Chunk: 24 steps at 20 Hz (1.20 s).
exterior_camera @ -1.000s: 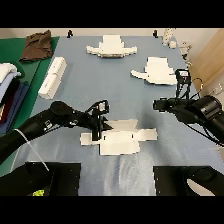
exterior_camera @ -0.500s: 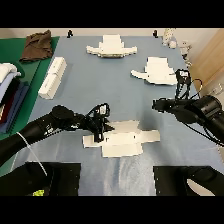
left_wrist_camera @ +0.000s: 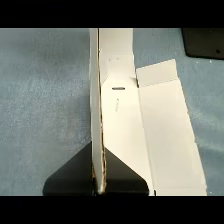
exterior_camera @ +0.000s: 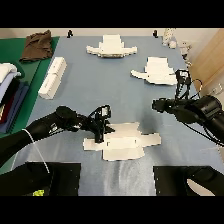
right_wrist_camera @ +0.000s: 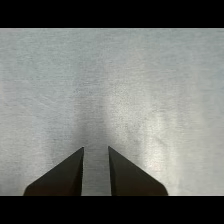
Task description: Fold the box.
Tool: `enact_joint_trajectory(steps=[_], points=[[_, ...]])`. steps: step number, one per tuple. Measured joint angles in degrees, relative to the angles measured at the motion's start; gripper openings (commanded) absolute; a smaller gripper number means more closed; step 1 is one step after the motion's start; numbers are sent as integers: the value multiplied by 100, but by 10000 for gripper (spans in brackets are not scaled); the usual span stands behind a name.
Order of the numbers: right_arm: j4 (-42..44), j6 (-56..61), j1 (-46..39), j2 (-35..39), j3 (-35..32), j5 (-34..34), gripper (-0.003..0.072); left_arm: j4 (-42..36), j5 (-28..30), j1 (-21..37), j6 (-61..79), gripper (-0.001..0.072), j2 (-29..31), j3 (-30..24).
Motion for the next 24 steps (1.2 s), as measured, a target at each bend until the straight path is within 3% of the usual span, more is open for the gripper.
enact_joint_trajectory(steps=[9,10,11,18,23,24], points=[[48,0,0,0,0,-2,218,247,-516,-7,-42,16,-59,-13],[79,0,0,0,2,-17,74,267,-518,-7,-42,16,-61,-11],[136,-2,2,7,2,-55,-1,280,-531,-7,-39,16,-61,-11],[1056,-385,411,584,-7,-1467,-3,323,-544,-7,-31,16,-66,-11],[2168,-1377,2223,1215,-417,-2090,1,341,-551,-7,-31,16,-66,-11],[2238,-1652,2730,1268,-570,-2083,151,341,-551,-7,-31,16,-66,-11]])
